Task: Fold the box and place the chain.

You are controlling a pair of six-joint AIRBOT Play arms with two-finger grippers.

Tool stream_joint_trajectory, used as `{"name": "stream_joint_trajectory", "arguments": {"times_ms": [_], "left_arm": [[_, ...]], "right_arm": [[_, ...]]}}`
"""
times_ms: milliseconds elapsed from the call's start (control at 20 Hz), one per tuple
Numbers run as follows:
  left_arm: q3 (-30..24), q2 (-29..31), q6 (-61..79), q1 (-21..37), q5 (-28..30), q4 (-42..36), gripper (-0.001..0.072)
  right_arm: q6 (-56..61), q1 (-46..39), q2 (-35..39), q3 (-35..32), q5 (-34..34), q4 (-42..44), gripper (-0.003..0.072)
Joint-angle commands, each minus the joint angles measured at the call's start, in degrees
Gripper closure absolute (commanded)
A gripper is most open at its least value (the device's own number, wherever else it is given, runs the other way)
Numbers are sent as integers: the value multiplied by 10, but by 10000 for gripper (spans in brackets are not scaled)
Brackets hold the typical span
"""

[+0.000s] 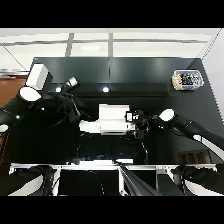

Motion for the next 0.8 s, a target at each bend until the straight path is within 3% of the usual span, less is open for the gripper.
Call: {"name": "stream_joint_trajectory", "arguments": {"times_ms": [0, 250, 550, 600, 700, 750], "left_arm": [[-32, -13, 192, -46, 38, 3, -7], [-32, -60, 196, -112, 75, 20, 31], [-31, -66, 192, -118, 65, 33, 34], [-31, -67, 192, -118, 56, 9, 111], [-32, -68, 180, -118, 48, -12, 493], [-32, -71, 180, -117, 49, -12, 511]], "right_arm": [[0, 0, 0, 0, 0, 0, 561], [0, 0, 0, 0, 0, 0, 561], [0, 0, 0, 0, 0, 0, 561], [0, 0, 0, 0, 0, 0, 561], [0, 0, 0, 0, 0, 0, 561], [0, 0, 0, 0, 0, 0, 561]]}}
